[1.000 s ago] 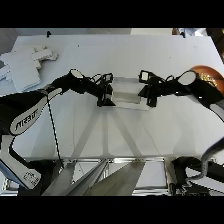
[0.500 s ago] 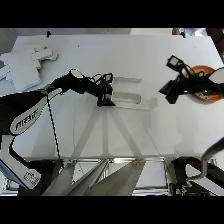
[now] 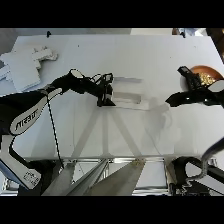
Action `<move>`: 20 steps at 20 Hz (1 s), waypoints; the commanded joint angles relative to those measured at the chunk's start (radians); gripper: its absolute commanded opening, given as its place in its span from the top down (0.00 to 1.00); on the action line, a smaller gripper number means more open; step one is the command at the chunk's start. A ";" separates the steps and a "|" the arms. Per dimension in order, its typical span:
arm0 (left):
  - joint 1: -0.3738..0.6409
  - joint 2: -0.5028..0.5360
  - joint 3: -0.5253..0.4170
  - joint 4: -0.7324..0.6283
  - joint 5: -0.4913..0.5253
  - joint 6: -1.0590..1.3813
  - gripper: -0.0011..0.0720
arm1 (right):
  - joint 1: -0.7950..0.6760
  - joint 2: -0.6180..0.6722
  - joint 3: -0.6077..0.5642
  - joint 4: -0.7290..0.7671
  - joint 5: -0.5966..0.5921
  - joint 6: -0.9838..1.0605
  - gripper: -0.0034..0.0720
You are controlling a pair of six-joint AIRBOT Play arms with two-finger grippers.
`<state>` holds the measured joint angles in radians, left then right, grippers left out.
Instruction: Fold the box and place the chain.
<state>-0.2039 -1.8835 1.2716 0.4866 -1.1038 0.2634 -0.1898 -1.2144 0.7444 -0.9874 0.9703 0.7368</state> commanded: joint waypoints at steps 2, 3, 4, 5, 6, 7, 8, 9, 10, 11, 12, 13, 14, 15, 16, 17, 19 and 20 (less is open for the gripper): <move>0.001 0.000 0.001 0.000 0.000 0.000 0.21 | 0.071 -0.124 -0.016 0.162 -0.087 0.026 0.95; 0.001 0.000 0.001 0.000 0.000 0.000 0.21 | 0.093 -0.155 -0.016 0.178 -0.094 0.026 0.95; 0.001 0.000 0.001 0.000 0.000 0.000 0.21 | 0.111 -0.182 -0.016 0.188 -0.097 0.027 0.95; 0.001 0.000 0.001 0.000 0.000 0.000 0.21 | 0.127 -0.205 -0.016 0.201 -0.097 0.026 0.95; 0.001 0.000 0.001 0.000 0.000 0.000 0.21 | 0.137 -0.219 -0.016 0.220 -0.095 0.026 0.95; 0.001 0.000 0.001 0.000 0.000 0.000 0.21 | 0.143 -0.224 -0.016 0.247 -0.091 0.024 0.95; 0.001 0.000 0.001 0.000 0.000 0.000 0.21 | 0.147 -0.224 -0.015 0.273 -0.086 0.019 0.95; 0.001 0.000 0.001 0.000 0.000 0.000 0.21 | 0.147 -0.224 -0.015 0.312 -0.071 0.006 0.95; 0.001 0.000 0.001 0.000 0.000 0.000 0.21 | 0.147 -0.224 -0.015 0.345 -0.055 -0.020 0.95; 0.001 0.000 0.001 0.000 0.000 0.000 0.21 | 0.147 -0.224 -0.015 0.371 -0.039 -0.044 0.94; 0.001 0.000 0.001 0.000 0.000 0.000 0.21 | 0.147 -0.224 -0.015 0.394 -0.024 -0.058 0.85; 0.001 0.000 0.001 0.000 0.000 0.000 0.21 | 0.147 -0.224 -0.015 0.412 -0.016 -0.062 0.74; 0.001 0.000 0.001 0.000 0.000 0.000 0.21 | 0.147 -0.223 -0.015 0.430 -0.012 -0.062 0.71; 0.001 0.000 0.001 0.000 0.000 0.000 0.21 | 0.147 -0.223 -0.015 0.449 -0.012 -0.063 0.71; 0.001 0.000 0.001 0.000 0.000 0.000 0.21 | 0.147 -0.222 -0.015 0.462 -0.013 -0.066 0.71; 0.001 0.000 0.001 0.000 0.000 0.000 0.21 | 0.147 -0.221 -0.015 0.471 -0.015 -0.065 0.71; 0.001 0.000 0.001 0.000 0.000 0.000 0.21 | 0.147 -0.210 -0.015 0.473 -0.017 -0.066 0.69; 0.001 0.000 0.001 0.000 0.000 0.000 0.21 | 0.147 -0.204 -0.015 0.473 -0.017 -0.066 0.65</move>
<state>-0.2039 -1.8835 1.2716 0.4866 -1.1034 0.2634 -0.0441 -1.4284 0.7296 -0.5423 0.9485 0.6785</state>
